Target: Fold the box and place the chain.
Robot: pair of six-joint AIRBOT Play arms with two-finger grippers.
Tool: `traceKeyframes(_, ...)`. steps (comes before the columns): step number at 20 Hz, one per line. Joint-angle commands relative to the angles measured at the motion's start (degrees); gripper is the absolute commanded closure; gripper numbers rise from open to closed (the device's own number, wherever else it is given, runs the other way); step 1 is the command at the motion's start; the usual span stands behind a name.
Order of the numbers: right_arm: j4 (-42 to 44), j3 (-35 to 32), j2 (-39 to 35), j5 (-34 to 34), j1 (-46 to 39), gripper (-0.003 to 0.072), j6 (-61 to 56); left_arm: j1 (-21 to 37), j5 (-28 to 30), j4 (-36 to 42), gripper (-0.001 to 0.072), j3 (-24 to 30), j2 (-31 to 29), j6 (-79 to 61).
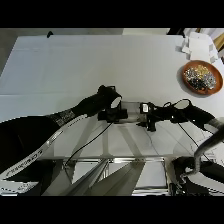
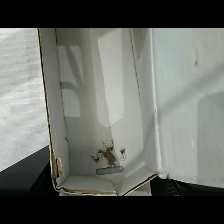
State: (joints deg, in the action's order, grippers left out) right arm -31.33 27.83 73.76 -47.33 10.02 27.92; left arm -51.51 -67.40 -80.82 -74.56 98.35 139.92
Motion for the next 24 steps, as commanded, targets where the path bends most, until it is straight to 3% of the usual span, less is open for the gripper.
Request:
traceKeyframes(1, 0.0, 0.0, 0.0, 0.0, 0.0, 0.0298, 0.0, 0.0, 0.5, 0.7, 0.0526, 0.0, 0.0, -1.9)
traceKeyframes(3, 0.0, 0.0, 0.0, 0.0, 0.0, 0.0298, 0.0, 0.1, -1.4, 1.3, 0.0412, 0.0, -0.2, -4.8)
traceKeyframes(6, 0.0, 0.0, 0.0, 0.0, 0.0, 0.0298, 0.0, 0.9, -4.0, 1.3, 0.0412, 0.0, -1.9, -9.0)
traceKeyframes(13, 0.0, 0.0, 0.0, 0.0, 0.0, 0.0298, 0.0, 3.9, -2.8, 0.8, 0.0411, 0.0, -9.6, -17.3)
traceKeyframes(14, 0.0, 0.0, 0.0, 0.0, 0.0, 0.0298, 0.0, 4.5, -3.2, 0.7, 0.0409, 0.0, -11.3, -22.5)
traceKeyframes(16, 0.0, 0.0, 0.0, 0.0, 0.0, 0.0298, 0.0, 5.8, -5.7, 0.1, 0.0267, 0.0, -15.2, -35.5)
traceKeyframes(17, 0.0, 0.0, 0.0, 0.0, 0.0, 0.0298, 0.0, 6.5, -6.8, -0.1, 0.0232, 0.0, -17.6, -41.0)
traceKeyframes(21, 0.0, 0.0, 0.0, 0.0, 0.0, 0.0298, 0.0, 8.0, -9.4, -4.3, 0.0187, 0.5, -28.4, -55.3)
traceKeyframes(22, 0.0, 0.0, 0.0, 0.0, 0.0, 0.0298, 0.0, 8.0, -9.9, -4.2, 0.0137, 2.0, -31.4, -60.5)
traceKeyframes(24, 0.0, 0.0, 0.0, 0.0, 0.0, 0.0298, 0.0, 8.0, -9.5, -4.0, 0.0129, 7.4, -37.6, -69.9)
